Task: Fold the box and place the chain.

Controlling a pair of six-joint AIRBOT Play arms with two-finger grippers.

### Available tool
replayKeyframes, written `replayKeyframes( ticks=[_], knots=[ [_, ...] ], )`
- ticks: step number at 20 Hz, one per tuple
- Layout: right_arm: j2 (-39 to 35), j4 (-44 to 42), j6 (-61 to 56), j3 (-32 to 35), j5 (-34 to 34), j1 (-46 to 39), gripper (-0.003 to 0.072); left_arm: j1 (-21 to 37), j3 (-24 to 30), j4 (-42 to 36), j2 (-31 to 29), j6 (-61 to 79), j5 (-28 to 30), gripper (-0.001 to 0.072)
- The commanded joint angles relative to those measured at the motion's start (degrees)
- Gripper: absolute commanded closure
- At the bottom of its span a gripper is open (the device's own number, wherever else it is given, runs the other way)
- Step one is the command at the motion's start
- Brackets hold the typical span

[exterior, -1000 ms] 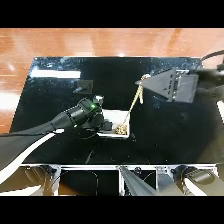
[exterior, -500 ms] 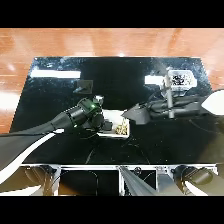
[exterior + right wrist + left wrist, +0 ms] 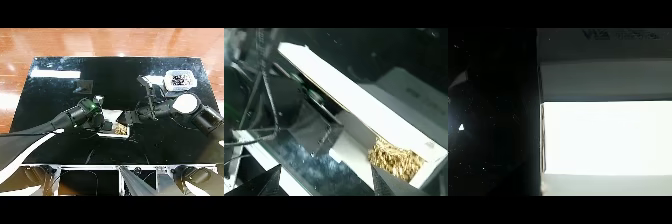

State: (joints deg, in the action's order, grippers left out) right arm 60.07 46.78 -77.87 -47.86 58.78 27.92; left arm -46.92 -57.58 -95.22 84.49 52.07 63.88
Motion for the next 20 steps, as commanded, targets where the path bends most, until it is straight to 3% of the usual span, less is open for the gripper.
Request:
replayKeyframes(
  ticks=[1, 3, 7, 10, 14, 15, 17, 18, 20],
  knots=[
    [-1.2, 1.6, -0.2, -0.1, 4.5, -3.4, 0.0033, 0.0, 0.0, 0.0, 0.0, 0.0, -0.1, 0.0689],
    [-4.7, 4.7, 0.3, -0.1, 9.2, -9.1, 0.0033, 0.0, 0.0, 0.0, 0.0, 0.0, 0.0, 0.0689],
    [-11.8, 23.1, -2.0, 2.7, 14.5, -22.8, 0.0033, 0.0, -0.3, -0.2, 0.0, -0.1, 0.0, 0.0689],
    [-12.6, 22.2, -1.9, 8.7, 16.8, -29.8, 0.0033, 0.5, -0.4, -0.3, 0.0, -0.1, -0.4, 0.0689],
    [-12.6, 20.7, -1.8, 11.4, 16.2, -28.7, 0.0034, 0.5, -2.3, -0.3, 0.0, 0.0, 1.1, 0.0684],
    [-12.6, 20.8, -1.8, 11.5, 15.5, -28.3, 0.0034, 0.5, -3.1, -0.4, 0.0, 0.0, 1.4, 0.0601],
    [-12.6, 20.8, -1.8, 11.5, 14.6, -27.5, 0.0034, 0.5, -5.4, -0.5, 0.0, 0.0, 2.0, 0.0231],
    [-12.6, 20.5, -1.8, 11.5, 14.4, -27.2, 0.0034, 0.5, -6.4, -0.5, 0.0, 0.0, 2.3, 0.014],
    [-12.6, 20.6, -1.7, 11.5, 13.5, -26.6, 0.0033, 0.5, -8.2, -0.5, 0.0, 0.6, 4.3, 0.014]
  ],
)
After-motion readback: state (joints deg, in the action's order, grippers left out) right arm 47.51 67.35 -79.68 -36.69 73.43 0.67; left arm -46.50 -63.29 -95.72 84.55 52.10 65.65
